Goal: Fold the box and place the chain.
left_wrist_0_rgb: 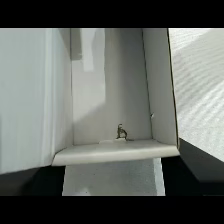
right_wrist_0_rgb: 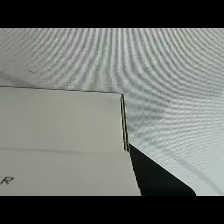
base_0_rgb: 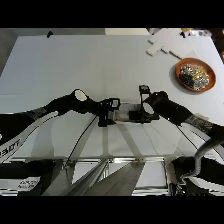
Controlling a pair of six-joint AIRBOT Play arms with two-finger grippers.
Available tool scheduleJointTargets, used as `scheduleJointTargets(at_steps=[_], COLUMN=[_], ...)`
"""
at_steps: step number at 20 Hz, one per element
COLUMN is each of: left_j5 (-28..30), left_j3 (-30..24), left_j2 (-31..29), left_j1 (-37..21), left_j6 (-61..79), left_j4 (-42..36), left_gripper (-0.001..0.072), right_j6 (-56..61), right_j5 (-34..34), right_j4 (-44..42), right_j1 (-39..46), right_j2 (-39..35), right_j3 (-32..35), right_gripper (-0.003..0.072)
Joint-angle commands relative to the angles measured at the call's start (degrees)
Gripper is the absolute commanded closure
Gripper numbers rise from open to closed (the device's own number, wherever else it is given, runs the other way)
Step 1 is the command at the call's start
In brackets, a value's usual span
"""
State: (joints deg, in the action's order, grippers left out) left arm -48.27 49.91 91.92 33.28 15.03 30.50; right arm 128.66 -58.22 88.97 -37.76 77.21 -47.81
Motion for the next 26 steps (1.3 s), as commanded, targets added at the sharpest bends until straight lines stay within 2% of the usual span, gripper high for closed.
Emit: scheduleJointTargets(at_steps=[1,2,3,8,11,15,17,19,20,21,24,26], left_j5=[0.02,0.0,0.02,0.0,0.0,0.0,-0.02,0.02,0.0,0.0,0.0,0.0], left_j3=[-0.02,-0.02,-0.02,-0.02,-0.02,-0.02,-0.02,-0.02,-0.02,-0.02,-0.02,-0.02], left_j2=[0.02,0.02,0.02,0.02,0.02,0.02,0.02,0.02,0.02,0.02,0.02,0.02], left_j1=[0.02,0.02,0.02,0.02,0.02,0.02,0.02,0.02,0.02,0.02,0.02,0.02], left_j6=[-0.02,-0.02,-0.02,-0.02,-0.02,-0.02,-0.02,-0.02,-0.02,-0.02,-0.02,-0.02], left_j4=[-0.02,0.0,-0.02,0.0,0.0,0.0,0.0,0.0,0.0,0.0,-0.02,0.0], left_gripper=[0.0701,0.0701,0.0701,0.0701,0.0701,0.0701,0.0701,0.0701,0.0701,0.0701,0.0701,0.0701], right_j6=[-0.22,-0.42,-1.22,-4.87,-11.82,-22.69,-26.69,-29.68,-31.63,-33.64,-38.64,-38.97], right_j5=[-1.09,-1.38,-1.79,-6.62,-7.87,-16.2,-16.52,-11.61,-8.52,-6.34,-5.07,-5.11], right_j4=[0.61,0.7,0.83,2.51,2.49,2.84,3.48,3.52,3.5,3.32,3.28,2.86], right_j1=[0.02,0.04,0.04,0.02,0.04,3.43,11.15,22.08,28.04,33.31,47.23,53.02], right_j2=[-0.96,-1.4,-1.86,-3.69,-8.74,-15.63,-16.79,-16.22,-15.26,-13.79,-5.4,1.88], right_j3=[-0.02,-0.02,-0.02,-0.04,-0.39,-5.88,-10.51,-14.51,-15.87,-16.92,-21.2,-24.92], right_gripper=[0.0426,0.0319,0.0285,0.0276,0.0268,0.0268,0.027,0.0314,0.0368,0.0373,0.0355,0.0347])
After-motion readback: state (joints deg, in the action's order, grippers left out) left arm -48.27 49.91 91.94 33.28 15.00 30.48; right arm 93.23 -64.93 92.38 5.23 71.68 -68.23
